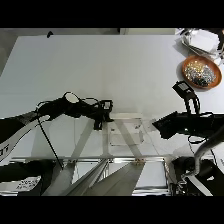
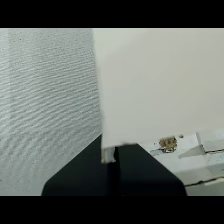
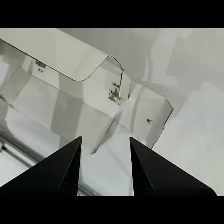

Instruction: Fold the box and place the chain.

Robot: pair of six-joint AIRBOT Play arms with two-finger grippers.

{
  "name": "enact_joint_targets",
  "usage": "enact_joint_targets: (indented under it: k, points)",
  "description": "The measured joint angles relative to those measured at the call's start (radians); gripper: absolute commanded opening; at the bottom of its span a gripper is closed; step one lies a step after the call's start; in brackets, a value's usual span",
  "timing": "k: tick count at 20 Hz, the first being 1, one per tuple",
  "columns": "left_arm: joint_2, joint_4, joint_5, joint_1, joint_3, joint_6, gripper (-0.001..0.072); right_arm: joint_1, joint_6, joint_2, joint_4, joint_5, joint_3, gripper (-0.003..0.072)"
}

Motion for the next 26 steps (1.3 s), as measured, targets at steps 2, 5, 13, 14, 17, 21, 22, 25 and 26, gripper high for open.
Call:
enact_joint_targets:
  k: [2, 5, 13, 14, 17, 21, 22, 25, 26]
  points:
    - [0.0, 0.0, 0.0, 0.0, 0.0, 0.0, 0.0007, 0.0, 0.0, 0.0, 0.0, 0.0, 0.0, 0.034]
    - [0.0, 0.0, 0.0, 0.0, 0.0, 0.0, 0.0013, 0.0, -0.001, 0.0, 0.0, 0.001, 0.0, 0.034]
    - [0.0, 0.0, 0.0, 0.0, 0.0, -0.003, 0.0013, 0.0, -0.154, 0.0, 0.002, -0.001, 0.0, 0.0016]
    - [0.0, 0.0, 0.0, 0.0, 0.0, -0.003, 0.0013, 0.0, -0.203, 0.0, 0.008, -0.004, 0.0, 0.0016]
    - [0.0, 0.0, 0.0, 0.0, 0.0, -0.003, 0.0013, 0.0, -0.412, -0.016, 0.042, -0.014, 0.0, 0.0017]
    - [0.0, 0.0, 0.0, 0.0, 0.0, -0.004, 0.0013, 0.0, -0.636, -0.098, 0.084, 0.022, 0.0, 0.0369]
    - [0.0, 0.0, 0.0, 0.0, 0.0, -0.004, 0.0013, 0.0, -0.668, -0.126, 0.089, 0.031, 0.0, 0.0381]
    - [0.0, 0.0, 0.001, 0.0, 0.0, -0.004, 0.0013, -0.007, -0.777, -0.182, 0.095, 0.009, -0.039, 0.0575]
    - [0.0, 0.0, 0.001, 0.0, 0.0, -0.004, 0.0013, -0.005, -0.829, -0.181, 0.09, -0.026, -0.072, 0.0575]
